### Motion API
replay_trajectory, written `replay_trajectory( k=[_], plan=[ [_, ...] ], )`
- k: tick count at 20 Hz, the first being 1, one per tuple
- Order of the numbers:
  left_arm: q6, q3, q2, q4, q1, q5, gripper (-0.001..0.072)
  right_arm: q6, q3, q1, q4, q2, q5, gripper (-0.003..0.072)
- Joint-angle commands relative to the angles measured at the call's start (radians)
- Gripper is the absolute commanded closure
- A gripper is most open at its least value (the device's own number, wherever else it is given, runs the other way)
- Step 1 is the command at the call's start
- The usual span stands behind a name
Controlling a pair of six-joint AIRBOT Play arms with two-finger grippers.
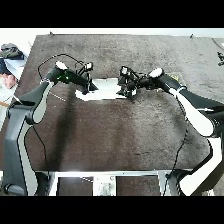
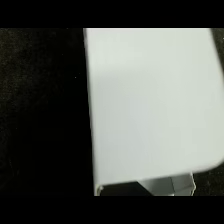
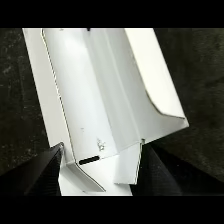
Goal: Fold the box and place the chain.
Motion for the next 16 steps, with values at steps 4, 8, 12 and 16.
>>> replay_trajectory(
  k=[4,8,12,16],
  plan=[
    [-0.001,0.000,0.000,0.000,-0.001,0.000,0.0698,0.029,0.086,-0.002,-0.046,-0.057,0.083,0.0109],
    [-0.001,0.000,0.000,0.000,-0.001,0.000,0.0698,0.030,0.164,-0.003,-0.045,-0.125,0.172,0.0109],
    [-0.001,0.000,0.000,0.000,-0.001,0.000,0.0698,0.030,0.217,-0.003,-0.045,-0.180,0.225,0.0108],
    [-0.001,0.000,0.000,0.000,-0.001,0.000,0.0698,0.017,0.227,-0.003,-0.038,-0.200,0.245,0.0108]
  ],
)
